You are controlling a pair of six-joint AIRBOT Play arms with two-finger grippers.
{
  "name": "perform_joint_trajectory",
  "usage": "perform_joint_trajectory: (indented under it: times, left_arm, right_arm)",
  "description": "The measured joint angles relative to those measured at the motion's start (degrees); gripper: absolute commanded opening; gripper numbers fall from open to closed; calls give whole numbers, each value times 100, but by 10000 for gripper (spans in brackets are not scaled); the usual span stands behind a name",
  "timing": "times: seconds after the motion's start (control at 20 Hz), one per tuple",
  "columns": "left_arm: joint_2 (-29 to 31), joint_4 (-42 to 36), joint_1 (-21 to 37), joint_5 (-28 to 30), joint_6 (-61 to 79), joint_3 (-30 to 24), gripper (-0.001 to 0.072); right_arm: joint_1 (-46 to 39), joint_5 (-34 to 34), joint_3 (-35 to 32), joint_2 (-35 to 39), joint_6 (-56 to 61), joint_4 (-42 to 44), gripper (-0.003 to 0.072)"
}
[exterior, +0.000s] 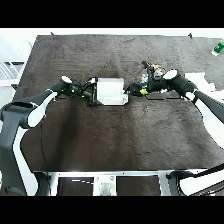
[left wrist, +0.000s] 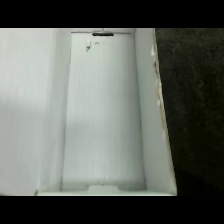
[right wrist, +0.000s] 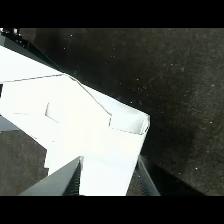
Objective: Fold the box and place the chain.
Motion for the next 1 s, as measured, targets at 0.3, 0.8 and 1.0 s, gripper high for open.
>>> perform_joint_trajectory:
  times: [0.3, 0.8, 1.0]
  left_arm:
    - [0, 0, 0, 7, 0, 0, 532]
    - [0, 2, 0, 13, -2, 0, 531]
    - [0, 2, 0, 15, -2, 0, 531]
  right_arm:
    - [138, 17, 44, -42, 76, -48, 457]
    - [413, -151, 234, -48, 352, -289, 455]
    - [507, -197, 358, -140, 688, -704, 455]
